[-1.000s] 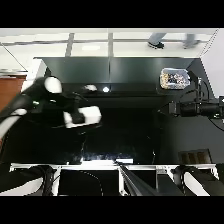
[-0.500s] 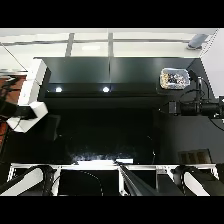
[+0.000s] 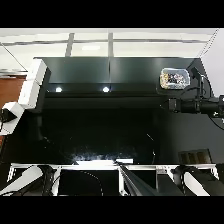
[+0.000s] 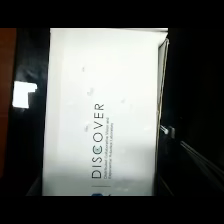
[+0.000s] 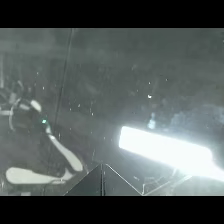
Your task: Fold the box and place the chain.
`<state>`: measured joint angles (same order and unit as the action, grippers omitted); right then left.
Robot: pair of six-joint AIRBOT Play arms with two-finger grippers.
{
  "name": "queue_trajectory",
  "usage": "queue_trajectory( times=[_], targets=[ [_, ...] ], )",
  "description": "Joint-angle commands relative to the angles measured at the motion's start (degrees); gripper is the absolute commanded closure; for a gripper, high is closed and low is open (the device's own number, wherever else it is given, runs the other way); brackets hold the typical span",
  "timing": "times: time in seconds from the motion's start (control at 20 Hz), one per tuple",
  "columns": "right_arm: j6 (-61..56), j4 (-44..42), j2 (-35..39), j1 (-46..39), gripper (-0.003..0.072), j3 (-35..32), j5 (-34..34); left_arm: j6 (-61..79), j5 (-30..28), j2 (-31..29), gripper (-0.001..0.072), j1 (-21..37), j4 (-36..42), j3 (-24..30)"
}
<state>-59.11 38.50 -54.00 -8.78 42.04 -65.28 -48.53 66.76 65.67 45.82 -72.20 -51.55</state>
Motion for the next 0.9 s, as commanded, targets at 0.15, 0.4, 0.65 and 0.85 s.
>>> queue_trajectory(
  times=[0.15, 0.4, 0.65, 0.85],
  targets=[
    [0.0, -1.4, 0.0, 0.0, 0.0673, 0.0, 1.4, 13.5, -14.9, 0.0, 0.0444, 0.6, 9.8, 7.1],
    [-0.1, -1.4, 0.0, 0.0, 0.0673, 0.0, 1.4, 20.0, -17.7, 1.6, 0.0406, -3.3, 14.1, 8.7],
    [-0.7, -1.5, 0.0, 0.0, 0.0673, 0.0, 1.0, 18.9, -20.1, 4.1, -0.0005, -5.8, 14.4, 8.7],
    [-0.7, -1.6, 0.0, 0.0, 0.0673, 0.1, 1.5, 11.8, -14.8, 2.5, -0.0005, -7.6, 14.4, 5.7]
  ],
)
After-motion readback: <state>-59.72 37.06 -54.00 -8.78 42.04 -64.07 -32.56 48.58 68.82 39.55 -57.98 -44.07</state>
